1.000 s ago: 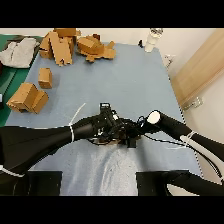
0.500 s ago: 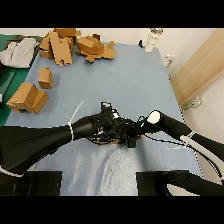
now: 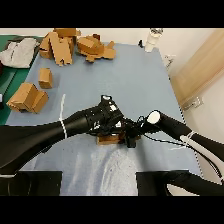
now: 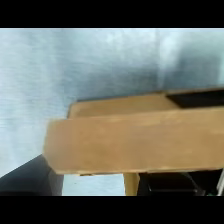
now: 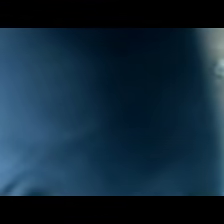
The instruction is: Fold the box.
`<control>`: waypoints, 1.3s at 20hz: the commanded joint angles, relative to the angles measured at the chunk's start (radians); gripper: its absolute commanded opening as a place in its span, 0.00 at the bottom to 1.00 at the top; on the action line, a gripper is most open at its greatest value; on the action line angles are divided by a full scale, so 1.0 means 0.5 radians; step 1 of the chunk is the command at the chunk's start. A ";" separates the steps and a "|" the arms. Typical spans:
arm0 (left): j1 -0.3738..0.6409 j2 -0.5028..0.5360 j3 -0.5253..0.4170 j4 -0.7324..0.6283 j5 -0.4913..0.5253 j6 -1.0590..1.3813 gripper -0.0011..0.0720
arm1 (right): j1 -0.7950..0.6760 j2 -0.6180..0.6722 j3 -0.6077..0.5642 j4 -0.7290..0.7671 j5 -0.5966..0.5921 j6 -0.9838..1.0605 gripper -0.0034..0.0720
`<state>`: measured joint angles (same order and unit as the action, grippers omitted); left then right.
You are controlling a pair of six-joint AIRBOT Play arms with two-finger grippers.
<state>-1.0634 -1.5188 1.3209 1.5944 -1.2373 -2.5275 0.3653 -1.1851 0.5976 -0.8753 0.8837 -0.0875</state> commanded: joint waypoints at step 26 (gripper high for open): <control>0.094 0.047 0.003 -0.146 -0.158 0.210 0.32 | -0.004 0.000 -0.001 0.002 -0.003 0.002 0.76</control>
<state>-1.0157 -1.4960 1.3212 1.5856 -1.3701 -2.4516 0.3634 -1.1854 0.5968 -0.8749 0.8818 -0.0868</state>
